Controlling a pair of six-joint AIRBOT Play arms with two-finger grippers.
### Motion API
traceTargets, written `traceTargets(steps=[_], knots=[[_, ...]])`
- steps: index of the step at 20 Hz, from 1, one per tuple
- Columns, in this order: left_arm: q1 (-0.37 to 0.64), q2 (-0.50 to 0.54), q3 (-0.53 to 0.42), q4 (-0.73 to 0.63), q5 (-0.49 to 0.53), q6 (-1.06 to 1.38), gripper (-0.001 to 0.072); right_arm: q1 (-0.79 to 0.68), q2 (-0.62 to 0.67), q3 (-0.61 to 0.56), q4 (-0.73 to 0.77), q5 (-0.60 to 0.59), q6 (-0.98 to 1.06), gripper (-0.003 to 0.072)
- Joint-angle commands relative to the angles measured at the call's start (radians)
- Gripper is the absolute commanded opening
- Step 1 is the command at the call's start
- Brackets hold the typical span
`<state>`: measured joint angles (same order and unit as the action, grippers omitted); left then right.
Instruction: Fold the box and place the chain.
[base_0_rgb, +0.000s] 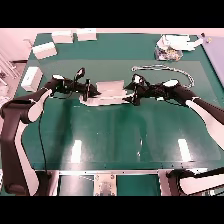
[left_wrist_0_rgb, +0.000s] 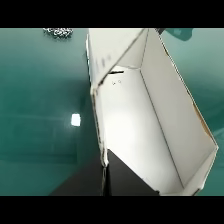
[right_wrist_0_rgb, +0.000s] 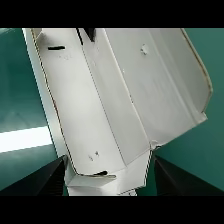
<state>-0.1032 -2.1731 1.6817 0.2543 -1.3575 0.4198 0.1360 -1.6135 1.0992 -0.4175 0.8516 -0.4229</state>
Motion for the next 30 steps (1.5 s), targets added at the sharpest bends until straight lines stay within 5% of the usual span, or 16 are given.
traceTargets(steps=[1,15,30], knots=[[0.001,0.001,0.001,-0.001,-0.004,0.001,0.002,-0.014,-0.034,0.033,-0.014,0.037,0.005,0.0621],[0.001,0.001,0.001,0.0,-0.014,0.008,0.002,-0.025,-0.172,0.227,-0.163,0.183,0.109,0.0621],[0.001,0.001,0.001,0.0,-0.014,0.026,0.002,0.012,-0.196,0.228,-0.18,0.243,0.12,0.0621]])
